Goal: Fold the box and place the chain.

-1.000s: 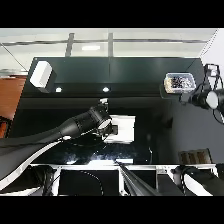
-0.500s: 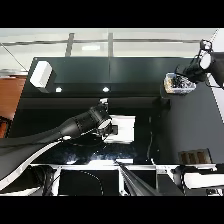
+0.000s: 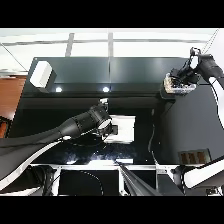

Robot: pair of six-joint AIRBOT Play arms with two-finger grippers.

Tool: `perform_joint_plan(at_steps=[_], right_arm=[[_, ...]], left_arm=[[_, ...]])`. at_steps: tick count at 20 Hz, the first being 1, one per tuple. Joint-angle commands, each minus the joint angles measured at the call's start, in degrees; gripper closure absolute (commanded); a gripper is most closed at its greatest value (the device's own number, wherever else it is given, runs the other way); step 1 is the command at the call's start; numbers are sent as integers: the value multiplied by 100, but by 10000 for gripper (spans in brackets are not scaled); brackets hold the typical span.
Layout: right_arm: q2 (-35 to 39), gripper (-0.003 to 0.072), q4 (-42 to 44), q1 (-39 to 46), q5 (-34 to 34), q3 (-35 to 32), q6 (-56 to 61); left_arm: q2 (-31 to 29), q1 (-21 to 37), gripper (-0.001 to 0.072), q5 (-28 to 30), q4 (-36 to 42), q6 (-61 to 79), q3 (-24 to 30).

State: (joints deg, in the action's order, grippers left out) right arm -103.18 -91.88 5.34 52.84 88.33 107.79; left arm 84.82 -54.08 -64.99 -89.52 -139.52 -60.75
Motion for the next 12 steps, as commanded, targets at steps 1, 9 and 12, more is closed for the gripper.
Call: perform_joint_plan(at_steps=[1, 9, 12], right_arm=[[-136, 124, 28, 109, -81, 28, 44], [-39, 684, 116, 122, 448, 422, -177], [420, 685, 144, 120, 734, 758, -907]], left_arm=[[2, 2, 684, 0, -2, 2, -2], [2, 4, 684, 2, -7, 2, -2], [2, 4, 684, 2, -7, 2, -2]])
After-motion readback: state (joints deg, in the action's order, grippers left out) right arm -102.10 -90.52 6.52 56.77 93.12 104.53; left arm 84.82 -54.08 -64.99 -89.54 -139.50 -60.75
